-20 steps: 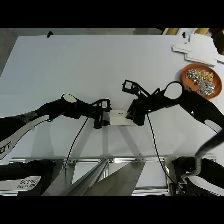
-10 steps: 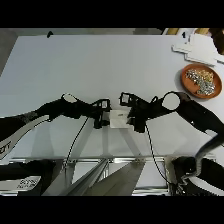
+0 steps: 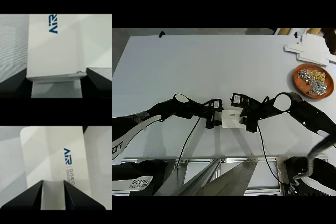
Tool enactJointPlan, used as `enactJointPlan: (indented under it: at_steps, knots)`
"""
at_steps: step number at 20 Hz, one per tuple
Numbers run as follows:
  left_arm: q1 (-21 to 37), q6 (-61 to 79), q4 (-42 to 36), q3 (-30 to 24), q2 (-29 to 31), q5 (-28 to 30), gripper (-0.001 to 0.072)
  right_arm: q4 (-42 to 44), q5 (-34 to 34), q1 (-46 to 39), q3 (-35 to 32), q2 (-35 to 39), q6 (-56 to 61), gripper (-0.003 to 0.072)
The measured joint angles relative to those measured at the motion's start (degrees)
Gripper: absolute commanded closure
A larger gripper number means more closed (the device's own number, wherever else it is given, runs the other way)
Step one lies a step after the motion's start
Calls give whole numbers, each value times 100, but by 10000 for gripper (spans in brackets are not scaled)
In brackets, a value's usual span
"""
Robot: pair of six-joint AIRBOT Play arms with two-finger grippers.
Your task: Fold the box and place the chain.
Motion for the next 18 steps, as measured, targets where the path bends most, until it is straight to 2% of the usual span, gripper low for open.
enactJointPlan:
  at_steps: [2,7,9,18]
  knots:
    - [0,0,0,0,0,0,628,-76,-13,2,0,0,-17,462]
    - [0,-9,-7,0,0,13,628,-310,-101,2,0,2,-22,466]
    - [0,-11,-7,0,0,13,628,-354,-129,2,0,2,-20,498]
    - [0,9,4,0,0,-15,628,-417,-564,2,-4,330,-37,494]
